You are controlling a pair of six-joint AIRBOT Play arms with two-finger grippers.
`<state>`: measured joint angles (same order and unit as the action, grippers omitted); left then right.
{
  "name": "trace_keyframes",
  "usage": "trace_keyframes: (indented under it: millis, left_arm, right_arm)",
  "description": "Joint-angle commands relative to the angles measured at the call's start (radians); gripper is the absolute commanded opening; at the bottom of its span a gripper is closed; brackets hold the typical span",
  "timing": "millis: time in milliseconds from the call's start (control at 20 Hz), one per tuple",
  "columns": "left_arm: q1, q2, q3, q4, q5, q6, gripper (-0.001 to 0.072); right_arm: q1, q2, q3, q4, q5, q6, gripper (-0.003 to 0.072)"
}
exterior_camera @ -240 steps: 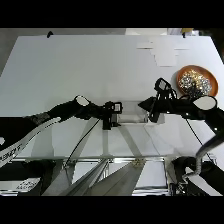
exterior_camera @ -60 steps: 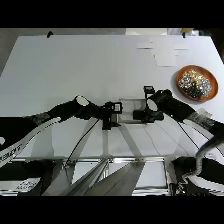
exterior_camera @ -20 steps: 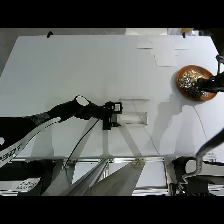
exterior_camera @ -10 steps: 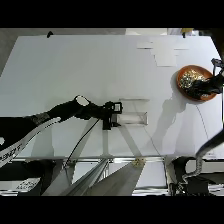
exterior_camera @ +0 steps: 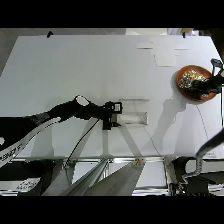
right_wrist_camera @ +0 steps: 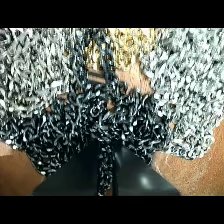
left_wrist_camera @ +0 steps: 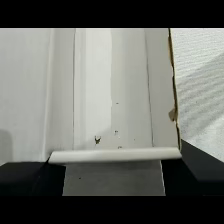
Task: Fold the box and place the chain.
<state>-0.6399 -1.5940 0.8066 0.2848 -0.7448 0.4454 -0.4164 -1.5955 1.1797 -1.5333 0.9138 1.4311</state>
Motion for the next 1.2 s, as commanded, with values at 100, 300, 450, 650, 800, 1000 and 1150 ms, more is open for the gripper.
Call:
trace_keyframes:
  millis: [100, 300, 450, 650, 800, 1000, 1150]
  left_arm:
    - [0.000, 0.000, 0.000, 0.000, 0.000, 0.000, 0.0170]
    - [0.000, 0.000, 0.000, 0.000, 0.000, 0.000, 0.0170]
    - [0.000, 0.000, 0.000, 0.000, 0.000, 0.000, 0.0170]
    - [0.000, 0.000, 0.000, 0.000, 0.000, 0.000, 0.0170]
    - [0.000, 0.000, 0.000, 0.000, 0.000, 0.000, 0.0170]
    - [0.000, 0.000, 0.000, 0.000, 0.000, 0.000, 0.0170]
    - [0.000, 0.000, 0.000, 0.000, 0.000, 0.000, 0.0170]
  right_arm:
    - [0.000, 0.005, 0.000, -0.004, 0.038, -0.001, 0.0018]
    - [0.000, 0.142, 0.000, -0.007, 0.116, -0.050, 0.0018]
    - [0.000, 0.317, 0.000, 0.012, 0.167, -0.069, 0.0018]
    - [0.000, 0.530, 0.000, 0.206, 0.263, -0.099, 0.0018]
    - [0.000, 0.647, 0.000, 0.336, 0.355, -0.135, 0.0018]
    - [0.017, 0.783, 0.000, 0.464, 0.445, -0.150, 0.0018]
    - [0.166, 0.876, 0.000, 0.499, 0.487, -0.149, 0.0018]
